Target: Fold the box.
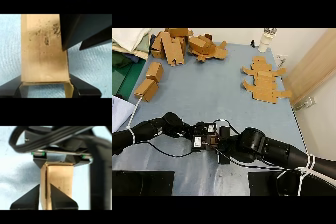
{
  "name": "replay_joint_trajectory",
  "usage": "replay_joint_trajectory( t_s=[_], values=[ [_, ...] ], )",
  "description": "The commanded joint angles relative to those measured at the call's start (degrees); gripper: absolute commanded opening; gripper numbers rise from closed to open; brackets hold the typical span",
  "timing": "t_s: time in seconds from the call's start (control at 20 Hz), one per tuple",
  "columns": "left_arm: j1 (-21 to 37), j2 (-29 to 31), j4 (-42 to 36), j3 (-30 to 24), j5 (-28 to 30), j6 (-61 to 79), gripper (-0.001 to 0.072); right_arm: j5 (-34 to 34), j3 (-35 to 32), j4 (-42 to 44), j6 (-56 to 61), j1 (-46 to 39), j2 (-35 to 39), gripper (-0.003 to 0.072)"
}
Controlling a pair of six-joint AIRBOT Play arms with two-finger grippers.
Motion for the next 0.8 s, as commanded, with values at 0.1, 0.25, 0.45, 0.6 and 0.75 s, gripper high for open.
replay_joint_trajectory(
  t_s=[0.1,0.25,0.45,0.6,0.75],
  values=[
    [0.0,0.0,0.0,0.0,0.0,0.0,0.0322,0.1,-0.9,1.0,0.2,0.0,-0.9,0.0216],
    [0.0,0.0,0.0,0.0,0.0,0.0,0.0322,-2.3,0.2,0.8,2.6,0.0,2.1,0.0216],
    [0.0,0.0,0.0,0.0,0.0,0.0,0.0322,-10.1,2.4,-2.1,17.6,0.0,11.0,0.0217],
    [0.0,0.0,0.0,0.0,0.0,0.0,0.0321,-17.9,1.5,-10.7,52.0,-0.7,16.2,0.0],
    [0.0,0.0,0.0,0.0,0.0,0.0,0.0321,-8.1,-5.9,-9.0,80.1,-0.9,21.9,0.0]
  ],
)
